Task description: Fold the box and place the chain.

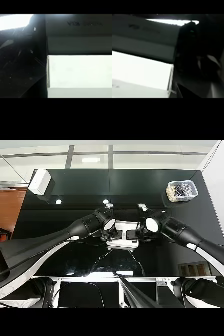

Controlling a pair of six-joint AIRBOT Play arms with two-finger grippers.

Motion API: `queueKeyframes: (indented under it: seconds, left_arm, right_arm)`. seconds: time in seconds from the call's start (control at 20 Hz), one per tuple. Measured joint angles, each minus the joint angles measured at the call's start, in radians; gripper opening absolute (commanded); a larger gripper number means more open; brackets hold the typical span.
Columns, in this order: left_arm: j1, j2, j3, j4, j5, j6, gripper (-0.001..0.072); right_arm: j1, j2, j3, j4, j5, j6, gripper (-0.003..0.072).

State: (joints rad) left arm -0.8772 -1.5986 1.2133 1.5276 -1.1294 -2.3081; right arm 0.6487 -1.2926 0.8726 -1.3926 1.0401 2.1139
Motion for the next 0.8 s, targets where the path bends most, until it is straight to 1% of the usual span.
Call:
queueKeyframes:
  seconds: [0.3, 0.35, 0.4, 0.45, 0.5, 0.55, 0.75, 0.8]
  left_arm:
    - [0.0, 0.0, 0.0, 0.0, 0.001, 0.0, 0.0029]
    - [0.0, 0.0, 0.0, 0.0, 0.001, -0.001, 0.0029]
    - [0.0, 0.0, 0.0, 0.0, 0.001, 0.0, 0.0029]
    - [0.0, 0.0, 0.0, 0.0, 0.002, 0.0, 0.0029]
    - [0.0, 0.0, 0.0, 0.001, 0.002, -0.001, 0.0028]
    - [0.0, 0.0, 0.0, 0.0, 0.002, -0.001, 0.0029]
    - [0.0, 0.0, 0.0, 0.0, 0.002, -0.002, 0.0029]
    - [0.0, 0.0, 0.0, 0.0, 0.002, -0.002, 0.0028]
  right_arm:
    - [0.042, -0.034, 0.011, -0.067, 0.002, 0.143, 0.0336]
    - [0.043, -0.035, 0.012, -0.071, 0.001, 0.157, 0.0317]
    - [0.045, -0.037, 0.012, -0.074, 0.001, 0.167, 0.0168]
    - [0.047, -0.038, 0.013, -0.074, 0.001, 0.177, 0.0127]
    - [0.047, -0.039, 0.013, -0.077, 0.002, 0.184, 0.0125]
    - [0.047, -0.039, 0.013, -0.078, 0.005, 0.189, 0.0013]
    - [0.048, -0.04, 0.013, -0.081, 0.013, 0.199, 0.0019]
    - [0.048, -0.04, 0.013, -0.081, 0.014, 0.2, 0.0042]
